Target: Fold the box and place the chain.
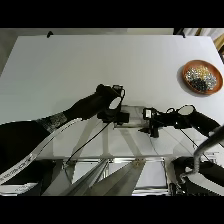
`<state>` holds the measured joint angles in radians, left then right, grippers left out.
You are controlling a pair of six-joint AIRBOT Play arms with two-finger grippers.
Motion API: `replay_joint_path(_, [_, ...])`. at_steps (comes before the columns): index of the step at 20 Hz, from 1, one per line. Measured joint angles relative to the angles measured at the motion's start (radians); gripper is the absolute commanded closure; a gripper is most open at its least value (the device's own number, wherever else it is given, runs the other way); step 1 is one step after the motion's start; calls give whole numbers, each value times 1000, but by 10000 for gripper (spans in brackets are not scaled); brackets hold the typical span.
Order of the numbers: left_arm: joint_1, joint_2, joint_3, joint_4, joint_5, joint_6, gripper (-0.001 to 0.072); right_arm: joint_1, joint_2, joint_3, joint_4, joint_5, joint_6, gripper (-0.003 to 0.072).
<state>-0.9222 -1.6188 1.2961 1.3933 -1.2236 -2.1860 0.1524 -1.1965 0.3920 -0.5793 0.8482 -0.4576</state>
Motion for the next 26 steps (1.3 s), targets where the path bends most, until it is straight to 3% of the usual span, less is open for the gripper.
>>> replay_joint_path(1, [0, 13, -2, 0, 2, 37, 307, 0, 0, 0, 0, 0, 0, 245])
replay_joint_path(3, [1, 56, -8, 3, 3, 122, 150, 0, 0, 0, 0, 0, 0, 245])
replay_joint_path(4, [2, 85, -16, 8, 6, 167, 125, 0, 0, 0, 0, 0, 0, 245])
replay_joint_path(7, [12, 186, -49, 22, 10, 298, 116, 0, 0, 0, 0, 0, 0, 245])
replay_joint_path(8, [21, 226, -64, 21, 11, 346, 58, 0, 0, 0, 0, 0, 0, 245])
replay_joint_path(10, [50, 302, -105, 20, 17, 460, 11, 0, 0, 0, 0, 0, 0, 245])
replay_joint_path(16, [233, 453, -322, -143, 111, 1057, -2, 0, 0, 0, 0, 0, 0, 245])
replay_joint_path(20, [337, 421, -461, -313, 253, 1569, -4, 0, 0, 0, 0, 0, 0, 245])
replay_joint_path(23, [368, 326, -502, -509, 299, 1962, -4, 0, 0, 0, 0, 0, 0, 245])
replay_joint_path(26, [380, 237, -517, -655, 322, 2189, -5, 0, 0, 0, 0, 0, 0, 245])
